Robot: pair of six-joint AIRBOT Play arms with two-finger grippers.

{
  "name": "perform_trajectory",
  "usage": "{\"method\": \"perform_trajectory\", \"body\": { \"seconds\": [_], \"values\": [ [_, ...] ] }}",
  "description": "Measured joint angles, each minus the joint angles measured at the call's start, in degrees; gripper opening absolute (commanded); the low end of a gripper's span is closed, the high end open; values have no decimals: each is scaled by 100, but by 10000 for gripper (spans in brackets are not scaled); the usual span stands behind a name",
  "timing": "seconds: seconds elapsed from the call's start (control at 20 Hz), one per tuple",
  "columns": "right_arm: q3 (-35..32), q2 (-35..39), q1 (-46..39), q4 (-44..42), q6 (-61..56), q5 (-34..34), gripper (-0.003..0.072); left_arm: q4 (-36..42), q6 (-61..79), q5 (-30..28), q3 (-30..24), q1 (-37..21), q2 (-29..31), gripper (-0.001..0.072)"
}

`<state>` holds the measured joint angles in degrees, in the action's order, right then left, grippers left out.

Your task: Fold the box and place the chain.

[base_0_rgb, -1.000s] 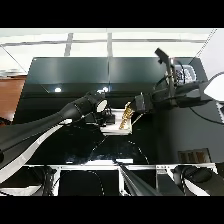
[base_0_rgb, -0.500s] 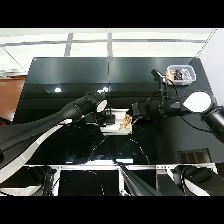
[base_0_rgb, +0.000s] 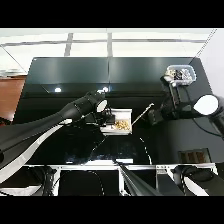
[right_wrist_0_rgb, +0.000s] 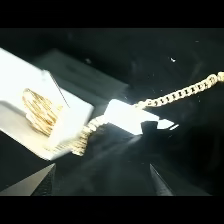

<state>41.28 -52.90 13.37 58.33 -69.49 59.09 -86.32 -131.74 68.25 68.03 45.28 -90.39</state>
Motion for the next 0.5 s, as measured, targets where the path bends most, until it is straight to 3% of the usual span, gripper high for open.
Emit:
{"method": "perform_trajectory", "body": {
  "seconds": [0.2, 0.35, 0.5],
  "values": [
    [-697, -144, 192, -72, 2791, -955, 695, 2, 0, -2, 0, 0, 0, 28],
    [-879, -667, 245, -748, 5180, -1283, 695, 0, 0, 2, 2, 0, 0, 28],
    [-855, -1222, 260, -1233, 6741, -1394, 694, 2, 0, 11, 2, 0, 0, 28]
  ]
}}
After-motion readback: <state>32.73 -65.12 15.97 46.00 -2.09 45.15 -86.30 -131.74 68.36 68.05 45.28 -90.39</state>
